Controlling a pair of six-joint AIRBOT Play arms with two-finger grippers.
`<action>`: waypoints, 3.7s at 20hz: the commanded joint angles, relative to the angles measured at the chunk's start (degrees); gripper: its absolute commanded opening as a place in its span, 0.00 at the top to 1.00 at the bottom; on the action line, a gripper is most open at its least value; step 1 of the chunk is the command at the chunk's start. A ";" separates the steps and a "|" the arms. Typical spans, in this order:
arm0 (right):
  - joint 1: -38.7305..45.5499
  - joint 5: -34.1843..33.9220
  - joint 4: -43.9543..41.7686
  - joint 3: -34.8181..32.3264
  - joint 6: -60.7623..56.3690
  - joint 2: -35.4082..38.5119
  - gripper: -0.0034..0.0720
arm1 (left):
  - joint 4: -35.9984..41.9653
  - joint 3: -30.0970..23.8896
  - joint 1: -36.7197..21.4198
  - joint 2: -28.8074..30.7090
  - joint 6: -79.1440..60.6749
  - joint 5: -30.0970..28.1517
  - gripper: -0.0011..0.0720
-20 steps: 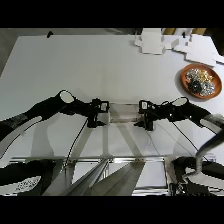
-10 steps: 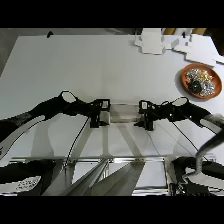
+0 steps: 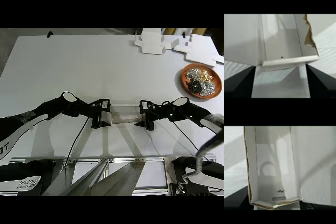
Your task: Fold the box and place the chain.
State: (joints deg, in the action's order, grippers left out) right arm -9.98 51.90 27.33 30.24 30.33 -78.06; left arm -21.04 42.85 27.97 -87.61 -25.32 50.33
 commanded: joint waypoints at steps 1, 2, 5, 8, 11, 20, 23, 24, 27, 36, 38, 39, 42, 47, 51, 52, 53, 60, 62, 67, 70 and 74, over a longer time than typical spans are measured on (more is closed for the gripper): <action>-0.07 0.15 -0.20 -0.02 -0.04 -0.02 0.41 | -0.39 0.04 -0.81 -0.35 -0.33 0.94 0.03; -0.07 0.15 -0.17 -0.02 -0.04 -0.02 0.41 | -1.05 0.00 -1.73 -0.11 -0.33 1.97 0.03; -0.07 0.17 -0.20 -0.02 -0.04 -0.02 0.41 | -3.96 -0.48 -5.11 2.14 -0.48 3.41 0.03; -0.07 0.17 -0.17 -0.02 -0.04 -0.02 0.41 | -4.50 -1.42 -6.64 3.93 -3.93 3.48 0.03; -0.07 0.17 -0.20 -0.02 -0.04 -0.02 0.41 | -3.67 -2.64 -5.29 3.87 -6.99 3.04 0.03; -0.07 0.15 -0.20 -0.02 -0.04 -0.02 0.41 | 3.48 -3.72 -1.11 3.67 -5.11 -0.81 0.01; -0.07 0.15 -0.20 -0.02 -0.04 -0.02 0.41 | 3.91 -3.72 -1.09 2.73 -5.05 -0.35 0.01; -0.07 0.15 -0.20 -0.02 -0.04 -0.02 0.41 | 3.93 -3.74 -0.96 2.36 -5.05 -0.33 0.01; -0.07 0.15 -0.20 -0.02 -0.04 -0.02 0.41 | 3.37 -3.74 -0.83 1.66 -5.07 -0.15 0.01; -0.07 0.15 -0.20 -0.02 -0.04 -0.02 0.41 | 3.58 -4.28 -2.51 2.38 -6.64 2.89 0.01; -0.07 0.17 -0.20 -0.02 -0.02 -0.02 0.41 | 4.39 -4.28 -2.51 2.38 -6.64 2.54 0.01; -0.07 0.15 -0.20 -0.02 -0.04 -0.02 0.41 | 5.38 -4.28 -2.51 2.32 -6.64 2.05 0.01; -0.07 0.15 -0.20 -0.02 -0.04 -0.02 0.41 | 7.91 -4.28 -2.10 1.22 -7.10 1.44 0.01; -0.07 0.15 -0.17 -0.02 -0.04 -0.02 0.41 | 10.29 -4.26 -0.94 0.96 -8.52 -1.05 0.02; -0.07 0.15 -0.20 -0.02 -0.04 -0.02 0.41 | 9.64 -4.24 -0.26 0.98 -8.72 -1.70 0.03; -0.07 0.15 -0.20 -0.02 -0.04 -0.02 0.41 | 9.51 -4.24 -0.02 1.01 -8.72 -1.97 0.03; -0.07 0.15 -0.20 -0.02 -0.02 -0.04 0.41 | 9.40 -4.26 0.13 1.01 -8.66 -2.14 0.04; -0.07 0.15 -0.17 -0.02 -0.04 -0.04 0.41 | 8.79 -4.24 0.35 1.03 -8.55 -2.16 0.38; -0.07 0.15 -0.20 -0.02 -0.02 -0.02 0.41 | 9.03 -4.24 0.33 1.03 -8.52 -2.14 0.51; -0.07 0.15 -0.20 -0.02 -0.04 -0.02 0.41 | 9.25 -4.24 0.15 1.03 -8.02 -2.23 0.52; -0.07 0.15 -0.20 -0.02 -0.04 -0.02 0.41 | 9.22 -4.24 0.17 1.03 -8.04 -2.16 0.52; -0.07 0.15 -0.20 -0.02 -0.04 -0.02 0.41 | 9.22 -4.24 0.17 1.03 -8.04 -2.16 0.52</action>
State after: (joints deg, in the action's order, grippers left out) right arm -10.04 52.03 27.16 30.24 30.30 -78.11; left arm -11.86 38.59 28.18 -86.61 -33.43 48.25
